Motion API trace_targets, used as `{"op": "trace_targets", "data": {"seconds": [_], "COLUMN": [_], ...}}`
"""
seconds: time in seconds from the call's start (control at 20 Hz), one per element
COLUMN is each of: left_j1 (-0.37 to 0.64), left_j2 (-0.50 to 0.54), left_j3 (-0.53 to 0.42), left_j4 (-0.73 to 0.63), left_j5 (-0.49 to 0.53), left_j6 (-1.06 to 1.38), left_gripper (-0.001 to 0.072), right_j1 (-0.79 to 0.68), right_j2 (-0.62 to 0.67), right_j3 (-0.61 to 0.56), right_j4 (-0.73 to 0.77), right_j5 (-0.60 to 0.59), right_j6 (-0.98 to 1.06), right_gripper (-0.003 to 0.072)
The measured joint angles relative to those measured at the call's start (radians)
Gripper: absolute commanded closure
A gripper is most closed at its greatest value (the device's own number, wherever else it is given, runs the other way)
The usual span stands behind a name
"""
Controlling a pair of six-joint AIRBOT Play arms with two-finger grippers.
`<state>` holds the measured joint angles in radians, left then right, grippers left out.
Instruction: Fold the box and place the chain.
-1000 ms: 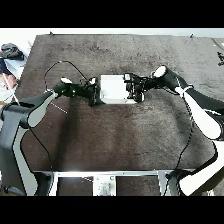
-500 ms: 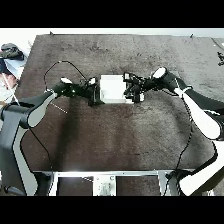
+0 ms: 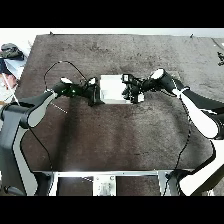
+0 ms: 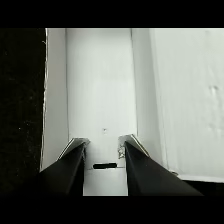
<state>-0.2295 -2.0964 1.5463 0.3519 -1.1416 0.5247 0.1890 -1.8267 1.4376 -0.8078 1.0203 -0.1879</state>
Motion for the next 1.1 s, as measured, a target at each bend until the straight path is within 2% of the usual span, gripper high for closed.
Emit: {"op": "trace_targets", "data": {"seconds": [0.15,0.2,0.25,0.3,0.55,0.65,0.75,0.8,0.85,1.1], "left_j1": [0.000,0.000,0.000,0.000,0.000,0.000,0.000,0.000,0.000,-0.001], "left_j2": [0.000,0.000,0.000,0.000,0.000,0.000,0.000,0.000,0.000,0.000], "left_j3": [0.000,0.000,0.000,0.000,0.000,0.000,0.000,0.000,0.000,0.000], "left_j4": [0.000,0.000,0.000,0.000,-0.001,-0.001,-0.001,-0.001,-0.002,-0.002], "left_j5": [0.000,0.000,0.000,0.000,0.000,0.000,0.000,0.000,-0.001,-0.001], "left_j6": [0.000,0.000,0.000,0.000,0.000,0.000,0.000,0.000,0.000,0.000], "left_gripper": [0.0504,0.0504,0.0504,0.0504,0.0504,0.0504,0.0504,0.0504,0.0504,0.0504], "right_j1": [0.000,0.000,0.001,0.002,0.002,0.002,0.002,0.002,0.002,-0.018], "right_j2": [-0.003,-0.004,-0.005,-0.005,-0.005,-0.005,-0.003,0.002,0.008,0.054], "right_j3": [0.000,0.000,0.000,0.000,0.000,0.000,0.000,0.000,0.000,0.000], "right_j4": [0.003,0.004,0.005,0.006,0.006,0.005,-0.004,-0.017,-0.034,-0.127], "right_j5": [-0.001,-0.002,-0.003,-0.003,-0.009,-0.012,-0.014,-0.014,-0.014,-0.008], "right_j6": [-0.016,-0.020,-0.022,-0.024,-0.028,-0.029,-0.025,-0.009,0.011,0.122], "right_gripper": [0.0391,0.0293,0.0086,0.0052,0.0053,0.0285,0.0292,0.0408,0.0488,0.0486]}}
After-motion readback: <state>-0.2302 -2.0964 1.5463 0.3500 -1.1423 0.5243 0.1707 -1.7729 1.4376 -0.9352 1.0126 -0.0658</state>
